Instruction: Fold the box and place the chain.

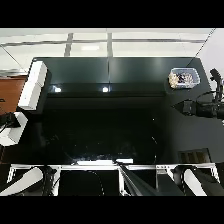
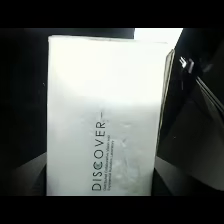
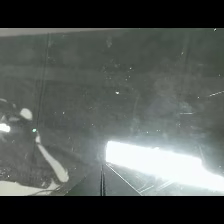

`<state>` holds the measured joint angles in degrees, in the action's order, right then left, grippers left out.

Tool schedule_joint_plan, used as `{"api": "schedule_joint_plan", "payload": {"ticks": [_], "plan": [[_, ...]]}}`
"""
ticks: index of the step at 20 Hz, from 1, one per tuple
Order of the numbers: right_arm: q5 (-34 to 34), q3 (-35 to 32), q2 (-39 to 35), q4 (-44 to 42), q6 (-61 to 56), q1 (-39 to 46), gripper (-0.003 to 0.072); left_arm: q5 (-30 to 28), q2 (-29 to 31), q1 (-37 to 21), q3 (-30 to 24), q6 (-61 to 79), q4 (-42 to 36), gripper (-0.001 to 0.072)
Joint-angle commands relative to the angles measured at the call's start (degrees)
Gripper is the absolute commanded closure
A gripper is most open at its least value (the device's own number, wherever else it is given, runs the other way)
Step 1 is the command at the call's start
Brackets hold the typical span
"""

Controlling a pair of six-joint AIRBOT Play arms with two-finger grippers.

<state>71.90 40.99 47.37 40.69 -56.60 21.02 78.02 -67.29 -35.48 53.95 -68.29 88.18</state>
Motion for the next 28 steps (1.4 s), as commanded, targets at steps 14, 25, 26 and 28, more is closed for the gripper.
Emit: {"api": "schedule_joint_plan", "payload": {"ticks": [14,25,26,28], "plan": [[-1.7,0.0,0.0,-0.1,-2.5,-1.1,0.0669,-17.2,-3.2,1.1,5.4,14.9,-14.0,-0.0002],[-30.9,0.0,0.7,0.7,-2.6,-18.8,0.0669,6.8,1.8,20.0,26.2,-0.4,-34.1,0.0686],[-31.1,0.0,1.2,2.5,-3.2,-18.8,0.0669,4.7,4.5,21.8,21.5,-1.8,-31.6,0.0686],[-30.1,0.0,2.4,9.2,-6.7,-18.8,0.0669,-3.0,12.0,25.0,9.5,-4.4,-28.3,0.0686]]}}
